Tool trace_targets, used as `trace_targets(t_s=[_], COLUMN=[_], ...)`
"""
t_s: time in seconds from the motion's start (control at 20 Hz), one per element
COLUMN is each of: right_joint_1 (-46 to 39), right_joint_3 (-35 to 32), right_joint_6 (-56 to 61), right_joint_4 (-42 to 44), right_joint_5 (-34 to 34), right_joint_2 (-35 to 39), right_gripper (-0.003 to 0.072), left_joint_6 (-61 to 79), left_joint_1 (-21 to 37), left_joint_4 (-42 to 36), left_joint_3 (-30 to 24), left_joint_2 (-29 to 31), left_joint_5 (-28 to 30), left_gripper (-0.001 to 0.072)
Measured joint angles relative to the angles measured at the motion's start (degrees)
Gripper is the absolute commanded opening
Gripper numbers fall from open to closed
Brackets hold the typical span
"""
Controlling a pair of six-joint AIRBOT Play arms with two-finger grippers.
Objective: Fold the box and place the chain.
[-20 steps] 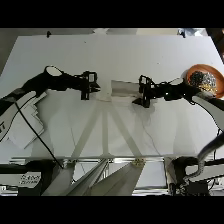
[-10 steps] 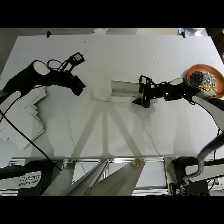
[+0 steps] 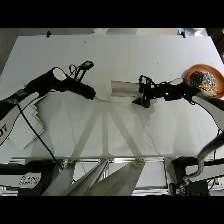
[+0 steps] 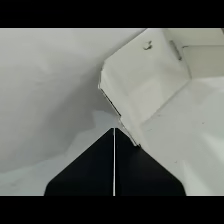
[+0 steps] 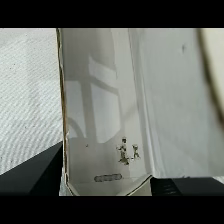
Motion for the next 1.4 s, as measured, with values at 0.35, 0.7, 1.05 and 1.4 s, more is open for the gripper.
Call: trace_targets(t_s=[0.35, 0.7, 1.05, 1.4], right_joint_1=[0.0, 0.0, 0.0, 0.0], right_joint_3=[0.0, 0.0, 0.0, 0.0], right_joint_6=[0.0, 0.0, 0.0, 0.0], right_joint_4=[0.0, 0.0, 0.0, 0.0], right_joint_5=[0.0, 0.0, 0.0, 0.0], right_joint_2=[0.0, 0.0, 0.0, 0.0], right_gripper=[0.0435, 0.0435, 0.0435, 0.0435], left_joint_6=[-0.8, 0.1, 5.9, 8.3], left_joint_1=[-1.1, -1.1, -1.1, -1.7], left_joint_4=[-5.7, -8.6, -17.6, -22.1], left_joint_3=[0.0, 0.0, 0.0, 0.0], left_joint_2=[-1.1, -1.0, -0.6, -2.0], left_joint_5=[-0.6, -0.8, -0.8, -1.0], left_gripper=[0.0012, 0.0025, 0.0034, 0.0427])
